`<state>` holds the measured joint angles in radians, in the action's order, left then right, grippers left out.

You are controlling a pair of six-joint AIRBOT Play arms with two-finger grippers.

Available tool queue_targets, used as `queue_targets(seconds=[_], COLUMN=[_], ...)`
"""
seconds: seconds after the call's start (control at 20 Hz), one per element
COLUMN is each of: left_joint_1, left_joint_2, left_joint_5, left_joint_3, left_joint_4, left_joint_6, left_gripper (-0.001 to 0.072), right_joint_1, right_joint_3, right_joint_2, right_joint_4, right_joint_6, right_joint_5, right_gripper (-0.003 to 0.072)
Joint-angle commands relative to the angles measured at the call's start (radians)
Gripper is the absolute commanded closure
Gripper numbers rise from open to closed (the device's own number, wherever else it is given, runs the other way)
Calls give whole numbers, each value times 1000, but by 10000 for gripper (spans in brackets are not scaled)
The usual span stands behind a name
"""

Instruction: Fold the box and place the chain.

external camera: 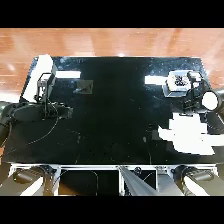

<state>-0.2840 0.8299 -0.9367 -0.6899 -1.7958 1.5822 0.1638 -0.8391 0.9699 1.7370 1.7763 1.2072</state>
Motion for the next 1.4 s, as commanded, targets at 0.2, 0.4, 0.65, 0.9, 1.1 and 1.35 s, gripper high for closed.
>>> queue_targets(seconds=[0.2, 0.4, 0.65, 0.9, 1.1, 1.35], left_joint_1=[0, 0, 0, 0, -1, -15], left_joint_2=[-1, -1, -1, 2, 21, 76], left_joint_5=[0, 0, 62, 225, 296, 292], left_joint_3=[0, 0, 0, 1, 1, 0], left_joint_4=[0, 0, -27, -27, -27, -49], left_joint_6=[0, 0, 0, 0, 0, -4], left_gripper=[689, 689, 690, 689, 639, 94], right_joint_1=[0, 0, 0, 0, 0, -145], right_joint_3=[0, 0, 0, 0, 0, -42], right_joint_2=[-1, -1, -1, -1, -1, 5], right_joint_4=[0, 0, -1, -11, -34, -14], right_joint_6=[0, 0, 0, 0, 0, -143], right_joint_5=[0, 0, -8, -56, -203, -207], right_gripper=[653, 653, 653, 653, 630, -19])
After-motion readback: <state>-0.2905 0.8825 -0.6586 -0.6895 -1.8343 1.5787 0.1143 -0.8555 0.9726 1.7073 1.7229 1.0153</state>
